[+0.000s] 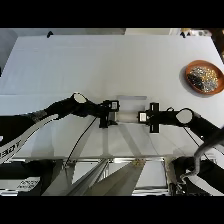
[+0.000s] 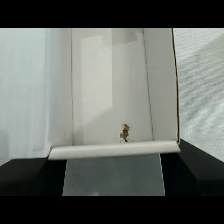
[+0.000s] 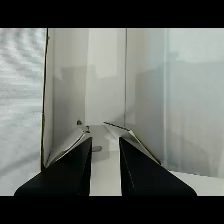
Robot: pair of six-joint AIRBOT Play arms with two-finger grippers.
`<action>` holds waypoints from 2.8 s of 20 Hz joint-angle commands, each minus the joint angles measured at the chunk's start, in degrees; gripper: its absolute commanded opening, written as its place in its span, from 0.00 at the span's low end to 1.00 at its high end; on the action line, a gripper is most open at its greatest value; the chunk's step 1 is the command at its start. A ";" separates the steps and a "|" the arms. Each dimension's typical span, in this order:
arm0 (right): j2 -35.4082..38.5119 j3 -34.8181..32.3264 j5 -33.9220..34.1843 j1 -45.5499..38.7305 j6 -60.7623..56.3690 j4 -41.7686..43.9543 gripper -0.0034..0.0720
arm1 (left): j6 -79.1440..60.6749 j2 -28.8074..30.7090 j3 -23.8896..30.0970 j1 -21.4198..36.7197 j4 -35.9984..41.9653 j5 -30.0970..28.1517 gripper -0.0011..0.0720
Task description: Fold the box and place the chain.
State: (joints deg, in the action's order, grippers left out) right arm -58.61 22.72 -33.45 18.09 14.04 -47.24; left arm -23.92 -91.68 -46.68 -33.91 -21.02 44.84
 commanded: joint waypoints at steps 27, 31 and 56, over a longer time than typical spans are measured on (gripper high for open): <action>-2.49 -0.02 -0.02 0.04 5.75 5.42 0.25 | -0.09 0.00 0.00 0.00 -0.02 -0.02 0.30; 2.86 -0.02 -0.33 0.04 -11.06 -6.69 0.07 | -0.09 0.00 0.00 0.00 -0.02 -0.02 0.30; -0.59 -0.02 -15.23 -18.75 -83.67 -8.17 0.07 | -0.09 0.00 0.00 0.00 -0.02 -0.02 0.30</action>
State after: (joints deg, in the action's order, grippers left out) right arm -56.01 22.72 -47.59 -4.05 -70.59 -59.27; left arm -23.99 -91.68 -46.68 -33.93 -21.02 44.82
